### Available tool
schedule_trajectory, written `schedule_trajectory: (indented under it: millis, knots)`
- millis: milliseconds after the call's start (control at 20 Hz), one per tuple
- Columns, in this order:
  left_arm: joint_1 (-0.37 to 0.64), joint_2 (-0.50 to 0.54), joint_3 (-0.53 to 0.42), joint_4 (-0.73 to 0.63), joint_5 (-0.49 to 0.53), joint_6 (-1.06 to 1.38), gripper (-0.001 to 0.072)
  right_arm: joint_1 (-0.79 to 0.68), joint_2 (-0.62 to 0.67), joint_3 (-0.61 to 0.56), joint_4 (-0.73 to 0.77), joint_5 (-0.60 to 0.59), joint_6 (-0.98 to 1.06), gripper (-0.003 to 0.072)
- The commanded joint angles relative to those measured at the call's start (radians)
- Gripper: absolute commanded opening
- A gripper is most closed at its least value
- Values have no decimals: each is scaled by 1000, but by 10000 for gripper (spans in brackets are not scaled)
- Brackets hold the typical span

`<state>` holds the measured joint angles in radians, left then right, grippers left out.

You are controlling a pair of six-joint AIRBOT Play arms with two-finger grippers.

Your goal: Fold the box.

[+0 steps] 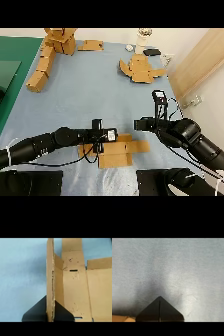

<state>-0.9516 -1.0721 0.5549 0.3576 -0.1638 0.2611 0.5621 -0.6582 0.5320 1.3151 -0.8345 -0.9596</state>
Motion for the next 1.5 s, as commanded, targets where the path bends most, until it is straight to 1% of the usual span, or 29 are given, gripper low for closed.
schedule_trajectory:
  millis: [0, 150, 300, 400, 500, 600, 850, 1150, 1200, 1350, 1450]
  knots:
    - [40, 6, 7, 33, 8, 0, 11, 1, 1, 1, 0, 23, 4, 3]
    - [41, 6, 7, 52, -56, -5, 11, 1, 1, 1, 0, 24, 11, 3]
    - [41, 6, 7, 87, -83, -100, 11, 0, 1, 1, -1, 23, 14, 3]
    - [31, 6, 7, 126, -116, -148, 11, 0, 1, 1, -3, 23, 21, 3]
    - [9, 6, 7, 126, -153, -159, 11, 0, 1, 1, -3, 24, 21, 3]
    - [-13, 6, 6, 140, -151, -188, 11, 0, 1, 1, -3, 26, 21, 3]
    - [-15, 6, -23, 140, -151, -215, 11, 1, 1, 1, -2, 26, 21, 3]
    - [-35, 6, -25, 140, -165, -238, 11, 1, 1, 1, -2, 26, 21, 3]
    - [-45, 6, -25, 140, -173, -252, 11, 1, 1, 1, -2, 26, 21, 3]
    - [-53, 7, -25, 140, -237, -312, 11, 1, 1, 1, -2, 26, 21, 3]
    - [-53, 8, -25, 140, -248, -337, 11, 1, 1, 1, -2, 26, 21, 3]
